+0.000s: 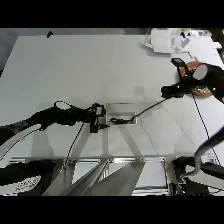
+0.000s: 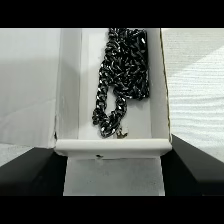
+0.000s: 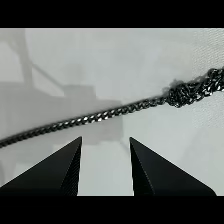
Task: Fold the box and place the chain.
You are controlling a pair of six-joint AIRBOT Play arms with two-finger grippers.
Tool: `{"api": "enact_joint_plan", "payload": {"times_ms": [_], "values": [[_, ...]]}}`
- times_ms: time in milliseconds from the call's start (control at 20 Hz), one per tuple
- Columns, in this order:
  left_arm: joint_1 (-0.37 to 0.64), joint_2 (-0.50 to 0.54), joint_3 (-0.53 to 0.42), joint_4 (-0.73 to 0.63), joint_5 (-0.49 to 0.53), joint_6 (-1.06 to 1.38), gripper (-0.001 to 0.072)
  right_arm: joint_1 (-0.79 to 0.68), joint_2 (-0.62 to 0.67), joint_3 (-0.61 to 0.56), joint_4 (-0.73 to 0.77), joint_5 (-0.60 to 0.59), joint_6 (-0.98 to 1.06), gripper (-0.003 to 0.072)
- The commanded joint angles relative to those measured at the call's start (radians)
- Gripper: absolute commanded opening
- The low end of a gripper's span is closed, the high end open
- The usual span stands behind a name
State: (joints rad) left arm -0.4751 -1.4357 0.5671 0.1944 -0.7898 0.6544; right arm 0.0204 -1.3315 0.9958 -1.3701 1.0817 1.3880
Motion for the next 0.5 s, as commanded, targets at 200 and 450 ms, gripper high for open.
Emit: {"api": "enact_joint_plan", "payload": {"times_ms": [200,450], "values": [[0.000,0.000,0.001,0.000,0.000,0.000,0.0052,-0.007,-0.103,0.001,-0.037,-0.040,0.009,0.0334],[0.000,0.000,0.001,0.000,0.000,0.000,0.0052,-0.007,-0.137,0.001,-0.075,-0.076,0.030,0.0296]]}}
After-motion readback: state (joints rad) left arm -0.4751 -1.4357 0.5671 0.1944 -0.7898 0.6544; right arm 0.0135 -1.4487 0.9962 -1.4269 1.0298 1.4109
